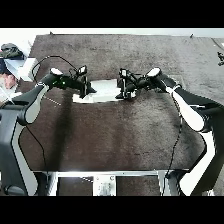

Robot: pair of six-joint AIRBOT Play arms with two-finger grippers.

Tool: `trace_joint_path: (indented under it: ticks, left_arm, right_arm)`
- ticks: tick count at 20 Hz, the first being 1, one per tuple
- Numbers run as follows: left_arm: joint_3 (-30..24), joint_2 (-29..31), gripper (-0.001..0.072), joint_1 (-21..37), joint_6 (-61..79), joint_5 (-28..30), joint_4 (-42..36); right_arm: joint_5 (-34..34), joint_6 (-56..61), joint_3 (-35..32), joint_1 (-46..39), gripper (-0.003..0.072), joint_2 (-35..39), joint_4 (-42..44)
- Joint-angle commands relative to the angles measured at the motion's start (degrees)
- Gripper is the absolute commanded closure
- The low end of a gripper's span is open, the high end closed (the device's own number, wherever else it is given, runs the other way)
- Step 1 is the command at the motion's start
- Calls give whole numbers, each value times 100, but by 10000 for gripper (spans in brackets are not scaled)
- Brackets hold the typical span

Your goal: Fold the box and place the chain.

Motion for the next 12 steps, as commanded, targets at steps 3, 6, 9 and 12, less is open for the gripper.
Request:
trace_joint_path:
  ticks: [3,6,9,12]
  left_arm:
    - [-2,-4,696,-2,-4,13,-7]
    - [-2,-4,696,-2,-4,13,-7]
    - [-2,-4,697,-2,-4,15,-7]
    - [-2,-4,697,-2,-4,13,-7]
  right_arm:
    - [214,4,15,-2,95,-208,144]
    - [240,0,37,-2,96,-219,177]
    - [275,-44,42,-2,96,-243,179]
    - [483,-28,284,-2,96,-446,188]
